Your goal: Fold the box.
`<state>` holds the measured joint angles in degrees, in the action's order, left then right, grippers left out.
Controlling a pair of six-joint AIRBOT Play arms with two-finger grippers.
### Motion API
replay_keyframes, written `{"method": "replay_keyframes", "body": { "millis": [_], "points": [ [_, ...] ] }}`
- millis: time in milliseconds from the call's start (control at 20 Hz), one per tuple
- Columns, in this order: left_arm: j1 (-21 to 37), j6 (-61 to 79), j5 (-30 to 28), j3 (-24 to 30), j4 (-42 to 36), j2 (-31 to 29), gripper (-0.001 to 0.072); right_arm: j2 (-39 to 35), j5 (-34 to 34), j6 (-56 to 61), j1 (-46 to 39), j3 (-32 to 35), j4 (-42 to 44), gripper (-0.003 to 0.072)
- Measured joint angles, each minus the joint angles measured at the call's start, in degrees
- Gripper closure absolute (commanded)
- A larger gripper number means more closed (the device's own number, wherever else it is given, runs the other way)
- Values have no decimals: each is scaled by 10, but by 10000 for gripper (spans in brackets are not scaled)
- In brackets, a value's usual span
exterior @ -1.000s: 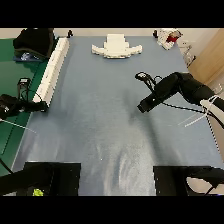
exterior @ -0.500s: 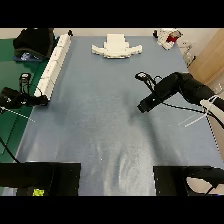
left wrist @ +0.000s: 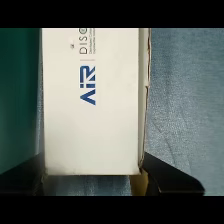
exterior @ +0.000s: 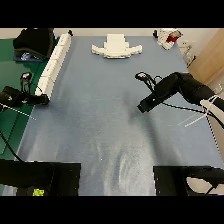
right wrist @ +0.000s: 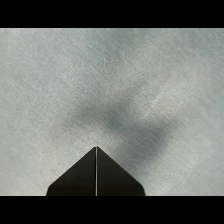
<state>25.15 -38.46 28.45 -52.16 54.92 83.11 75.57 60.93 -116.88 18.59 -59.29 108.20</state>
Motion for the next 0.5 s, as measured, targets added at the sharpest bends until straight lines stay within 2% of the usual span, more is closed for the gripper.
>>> {"method": "replay_keyframes", "body": {
  "millis": [450,500],
  "points": [
    [-1,3,3,0,-1,1,207,0,0,0,0,0,0,681],
    [-1,2,3,0,-1,1,110,0,0,0,0,0,0,681]
  ]
}}
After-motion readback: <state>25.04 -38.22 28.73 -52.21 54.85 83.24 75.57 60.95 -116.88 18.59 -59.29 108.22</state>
